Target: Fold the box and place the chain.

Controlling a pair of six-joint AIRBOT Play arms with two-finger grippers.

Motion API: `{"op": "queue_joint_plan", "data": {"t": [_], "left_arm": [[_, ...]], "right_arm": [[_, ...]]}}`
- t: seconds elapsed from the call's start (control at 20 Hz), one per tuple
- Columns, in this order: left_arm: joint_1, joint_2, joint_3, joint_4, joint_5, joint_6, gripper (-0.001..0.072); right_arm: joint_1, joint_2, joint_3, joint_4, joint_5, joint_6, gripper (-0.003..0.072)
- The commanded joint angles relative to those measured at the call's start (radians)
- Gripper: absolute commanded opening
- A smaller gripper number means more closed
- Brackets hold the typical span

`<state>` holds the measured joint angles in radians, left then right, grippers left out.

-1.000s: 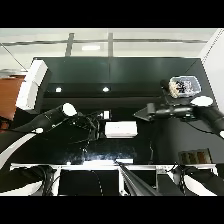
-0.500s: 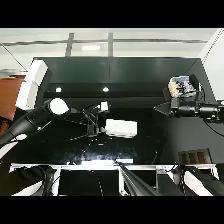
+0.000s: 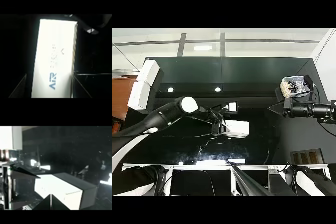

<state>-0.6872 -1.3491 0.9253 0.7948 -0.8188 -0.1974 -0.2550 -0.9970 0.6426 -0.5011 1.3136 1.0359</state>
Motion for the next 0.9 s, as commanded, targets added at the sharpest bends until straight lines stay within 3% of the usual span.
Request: {"op": "queue_joint_plan", "data": {"t": [0.0,0.1,0.85], "left_arm": [[-0.030,-0.051,0.037,-0.048,-0.009,0.032,0.0707],[-0.030,-0.051,0.037,-0.098,-0.023,0.077,0.0707],[-0.032,-0.133,0.037,-0.097,-0.019,0.098,0.0707]], "right_arm": [[0.000,0.001,0.000,-0.035,-0.007,0.001,0.0020],[0.000,0.001,0.000,-0.040,-0.015,0.001,0.0020],[0.000,0.001,0.000,-0.054,-0.029,0.001,0.0020]]}}
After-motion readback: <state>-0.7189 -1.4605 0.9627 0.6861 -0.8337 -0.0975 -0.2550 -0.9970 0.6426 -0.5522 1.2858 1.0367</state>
